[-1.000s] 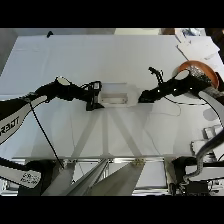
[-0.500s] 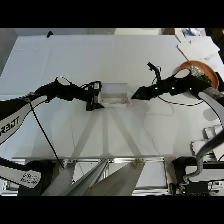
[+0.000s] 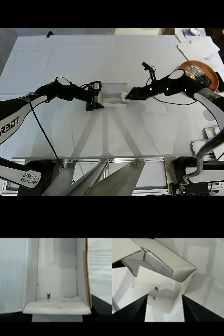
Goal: Fold the box and place the chain.
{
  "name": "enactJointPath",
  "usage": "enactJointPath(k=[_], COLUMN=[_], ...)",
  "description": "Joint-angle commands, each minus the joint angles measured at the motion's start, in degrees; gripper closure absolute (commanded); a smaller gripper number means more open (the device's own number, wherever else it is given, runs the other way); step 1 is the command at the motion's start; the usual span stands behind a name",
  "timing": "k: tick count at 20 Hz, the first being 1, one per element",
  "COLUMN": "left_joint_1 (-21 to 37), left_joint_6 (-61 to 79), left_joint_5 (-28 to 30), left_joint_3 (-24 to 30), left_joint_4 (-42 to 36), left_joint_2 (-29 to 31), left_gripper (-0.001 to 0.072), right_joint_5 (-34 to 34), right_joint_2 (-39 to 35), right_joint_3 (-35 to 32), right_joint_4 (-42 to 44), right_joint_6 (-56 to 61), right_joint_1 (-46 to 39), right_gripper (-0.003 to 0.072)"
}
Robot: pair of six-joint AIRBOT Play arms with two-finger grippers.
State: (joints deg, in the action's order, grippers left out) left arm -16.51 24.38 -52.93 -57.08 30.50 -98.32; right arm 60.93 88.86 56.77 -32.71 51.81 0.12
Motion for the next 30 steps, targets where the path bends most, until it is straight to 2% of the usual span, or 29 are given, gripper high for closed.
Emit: enactJointPath(k=[1, 7, 12, 19, 22, 25, 30], left_joint_1=[0.00, 0.00, 0.00, 0.00, 0.00, 0.00, 0.00], left_joint_6=[0.00, 0.00, 0.00, 0.00, 0.00, 0.00, 0.00], left_joint_5=[0.00, 0.00, -0.02, 0.00, 0.00, 0.00, -0.02], left_joint_3=[0.00, 0.00, 0.00, 0.00, 0.00, 0.00, 0.00], left_joint_4=[0.02, 0.02, 0.02, 0.02, 0.02, 0.02, 0.02], left_joint_2=[0.04, 0.02, 0.02, 0.04, 0.02, 0.04, 0.02], left_gripper=[0.0453, 0.0453, 0.0453, 0.0453, 0.0453, 0.0453, 0.0453], right_joint_5=[-2.45, -6.67, -8.37, -14.49, -15.54, -17.27, -17.29], right_joint_2=[-0.04, -0.04, -0.04, -0.07, -0.07, -0.07, -0.55], right_joint_3=[-0.02, 0.00, 0.00, 0.13, 0.13, 0.20, 3.15], right_joint_4=[0.17, -0.52, -7.61, -7.61, -7.80, -13.77, -32.17], right_joint_6=[0.09, 6.27, 11.87, 17.46, 18.01, 23.78, 40.37], right_joint_1=[1.57, 4.11, 6.49, 10.73, 11.89, 13.09, 16.00], right_gripper=[0.0140, 0.0145, 0.0162, 0.0172, 0.0201, 0.0218, 0.0218])
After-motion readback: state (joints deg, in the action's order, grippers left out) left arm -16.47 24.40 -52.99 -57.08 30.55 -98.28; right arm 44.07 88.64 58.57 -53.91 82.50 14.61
